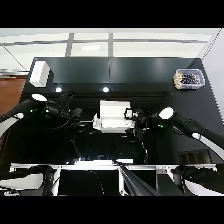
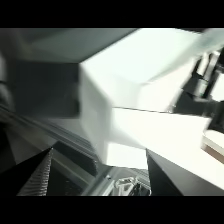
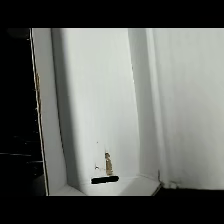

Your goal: Fold the box and place the chain.

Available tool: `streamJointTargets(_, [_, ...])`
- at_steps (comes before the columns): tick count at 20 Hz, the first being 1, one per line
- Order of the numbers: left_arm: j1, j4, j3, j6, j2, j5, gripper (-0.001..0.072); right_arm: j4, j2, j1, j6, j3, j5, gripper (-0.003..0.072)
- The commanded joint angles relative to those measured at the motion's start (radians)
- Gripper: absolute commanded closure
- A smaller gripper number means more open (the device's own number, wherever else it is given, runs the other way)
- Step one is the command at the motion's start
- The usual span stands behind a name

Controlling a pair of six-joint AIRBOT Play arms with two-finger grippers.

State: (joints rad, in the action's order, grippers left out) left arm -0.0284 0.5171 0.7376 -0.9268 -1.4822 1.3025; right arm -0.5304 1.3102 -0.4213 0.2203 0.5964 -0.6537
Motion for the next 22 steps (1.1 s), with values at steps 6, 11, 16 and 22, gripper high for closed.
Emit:
streamJointTargets(6, [-0.127, 0.042, 0.120, -0.053, 0.000, 0.045, 0.0118, 0.000, 0.000, 0.000, 0.000, 0.001, 0.000, 0.0257])
streamJointTargets(11, [-0.230, 0.159, 0.188, -0.209, 0.000, -0.014, 0.0274, 0.001, 0.000, 0.000, 0.000, 0.001, 0.000, 0.0257])
streamJointTargets(16, [-0.317, 0.269, 0.243, -0.390, 0.000, -0.068, 0.0335, 0.001, 0.000, 0.000, 0.000, 0.001, 0.000, 0.0257])
streamJointTargets(22, [-0.412, 0.549, 0.319, -0.637, 0.000, -0.117, 0.0335, 0.001, 0.000, 0.000, 0.000, 0.001, 0.000, 0.0257])
